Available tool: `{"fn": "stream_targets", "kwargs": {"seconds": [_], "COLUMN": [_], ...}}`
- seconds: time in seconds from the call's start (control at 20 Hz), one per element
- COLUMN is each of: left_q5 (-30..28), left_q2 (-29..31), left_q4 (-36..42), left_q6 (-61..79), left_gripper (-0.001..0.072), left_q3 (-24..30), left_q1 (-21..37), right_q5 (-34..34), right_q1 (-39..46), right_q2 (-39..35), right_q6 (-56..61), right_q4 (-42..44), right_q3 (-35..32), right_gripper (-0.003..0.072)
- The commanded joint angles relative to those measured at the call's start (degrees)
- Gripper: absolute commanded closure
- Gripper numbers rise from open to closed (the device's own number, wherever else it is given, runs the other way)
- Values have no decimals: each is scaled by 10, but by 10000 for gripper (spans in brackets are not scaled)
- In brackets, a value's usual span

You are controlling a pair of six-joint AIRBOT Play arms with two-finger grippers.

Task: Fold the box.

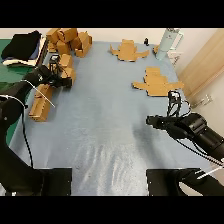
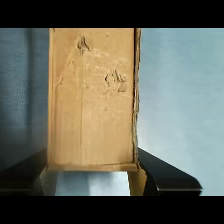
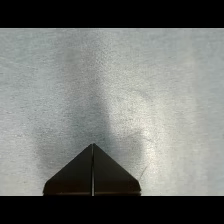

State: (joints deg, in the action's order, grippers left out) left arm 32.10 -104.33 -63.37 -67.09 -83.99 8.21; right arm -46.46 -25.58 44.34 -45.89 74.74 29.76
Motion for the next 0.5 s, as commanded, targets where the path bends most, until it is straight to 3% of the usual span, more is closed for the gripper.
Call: {"fn": "stream_targets", "kwargs": {"seconds": [0.0,0.45], "left_q5": [8,-66], "left_q2": [-39,-56], "left_q4": [-5,-28], "left_q6": [-10,24], "left_gripper": [185,184], "left_q3": [-48,-50], "left_q1": [27,27], "right_q5": [2,26], "right_q1": [0,0], "right_q2": [2,39], "right_q6": [0,0], "right_q4": [0,7], "right_q3": [0,0], "right_gripper": [681,681]}}
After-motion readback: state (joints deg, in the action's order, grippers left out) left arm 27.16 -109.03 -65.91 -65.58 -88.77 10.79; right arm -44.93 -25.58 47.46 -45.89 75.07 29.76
